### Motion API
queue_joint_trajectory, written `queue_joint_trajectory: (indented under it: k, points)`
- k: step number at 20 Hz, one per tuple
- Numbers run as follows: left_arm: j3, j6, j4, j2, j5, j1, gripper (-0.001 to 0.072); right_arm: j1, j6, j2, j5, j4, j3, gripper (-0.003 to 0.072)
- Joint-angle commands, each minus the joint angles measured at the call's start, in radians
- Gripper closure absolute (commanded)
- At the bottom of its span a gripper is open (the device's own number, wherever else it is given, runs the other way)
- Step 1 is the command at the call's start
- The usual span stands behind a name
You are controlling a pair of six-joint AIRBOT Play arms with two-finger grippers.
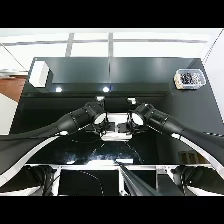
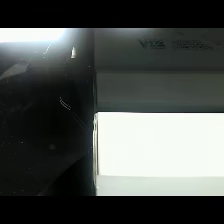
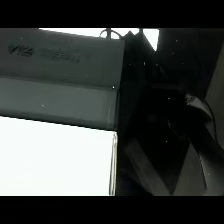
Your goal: Fold the box and place the chain.
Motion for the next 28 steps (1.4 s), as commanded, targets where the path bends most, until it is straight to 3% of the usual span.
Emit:
queue_joint_trajectory:
  k: [1,7,10,28]
  points:
    - [0.000,0.000,0.000,0.000,0.000,0.000,0.0675,0.001,0.000,-0.001,-0.008,0.001,0.001,0.0646]
    - [0.000,0.000,-0.001,0.000,-0.001,0.000,0.0674,0.008,0.000,0.000,-0.008,0.003,0.001,0.0645]
    - [0.000,0.000,0.000,0.000,0.000,0.000,0.0675,0.008,-0.012,0.000,-0.004,-0.018,0.001,0.0519]
    - [0.000,0.000,0.000,0.000,0.003,0.000,0.0675,0.008,-0.014,-0.010,-0.007,-0.014,0.002,0.0539]
